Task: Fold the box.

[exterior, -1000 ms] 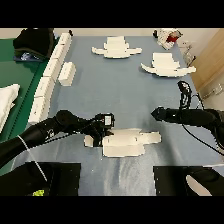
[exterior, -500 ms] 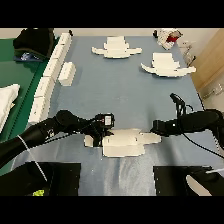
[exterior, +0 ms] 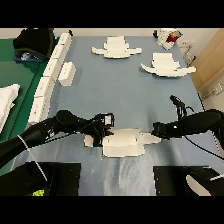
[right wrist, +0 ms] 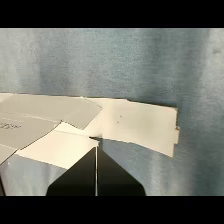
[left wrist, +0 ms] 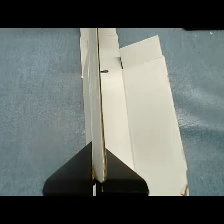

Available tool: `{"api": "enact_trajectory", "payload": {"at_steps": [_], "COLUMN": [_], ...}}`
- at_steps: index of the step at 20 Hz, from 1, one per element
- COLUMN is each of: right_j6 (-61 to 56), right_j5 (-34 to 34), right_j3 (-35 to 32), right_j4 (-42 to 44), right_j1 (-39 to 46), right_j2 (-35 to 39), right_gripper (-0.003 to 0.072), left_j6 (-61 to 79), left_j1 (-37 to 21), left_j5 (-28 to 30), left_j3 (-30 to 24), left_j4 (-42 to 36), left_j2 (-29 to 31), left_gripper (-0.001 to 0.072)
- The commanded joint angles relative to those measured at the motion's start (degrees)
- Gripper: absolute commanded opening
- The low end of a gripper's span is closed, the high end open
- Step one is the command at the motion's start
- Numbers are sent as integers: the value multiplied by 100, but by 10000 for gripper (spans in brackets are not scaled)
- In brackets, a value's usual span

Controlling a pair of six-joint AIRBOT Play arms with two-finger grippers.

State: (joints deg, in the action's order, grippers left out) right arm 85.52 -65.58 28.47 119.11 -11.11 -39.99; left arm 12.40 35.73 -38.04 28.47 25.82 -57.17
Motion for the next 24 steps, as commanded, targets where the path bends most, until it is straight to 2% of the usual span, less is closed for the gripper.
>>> {"api": "enact_trajectory", "payload": {"at_steps": [1, 12, 16, 18, 20, 23, 24], "right_j6": [0, 4, 555, 1021, 1368, 1176, 1180], "right_j5": [142, 195, -337, -555, -496, 33, 210], "right_j3": [2, 2, 2, 0, 0, -48, -92], "right_j4": [-22, -17, 402, 365, 26, -1434, -1823], "right_j1": [-4, -4, -50, -553, -1506, -3425, -3974], "right_j2": [4, 4, 9, 96, 297, 656, 688], "right_gripper": [4, 4, 4, 3, 1, 3, 50], "left_j6": [2, 11, 7, 7, 7, 7, 7], "left_j1": [-11, -11, -11, -11, -11, -11, -9], "left_j5": [11, 116, 146, 146, 144, 144, 144], "left_j3": [9, 9, 9, 9, 9, 9, 9], "left_j4": [-74, -52, -55, -55, -55, -55, -55], "left_j2": [-2, -2, 0, 0, 0, 0, 0], "left_gripper": [14, 14, 14, 14, 14, 14, 14]}}
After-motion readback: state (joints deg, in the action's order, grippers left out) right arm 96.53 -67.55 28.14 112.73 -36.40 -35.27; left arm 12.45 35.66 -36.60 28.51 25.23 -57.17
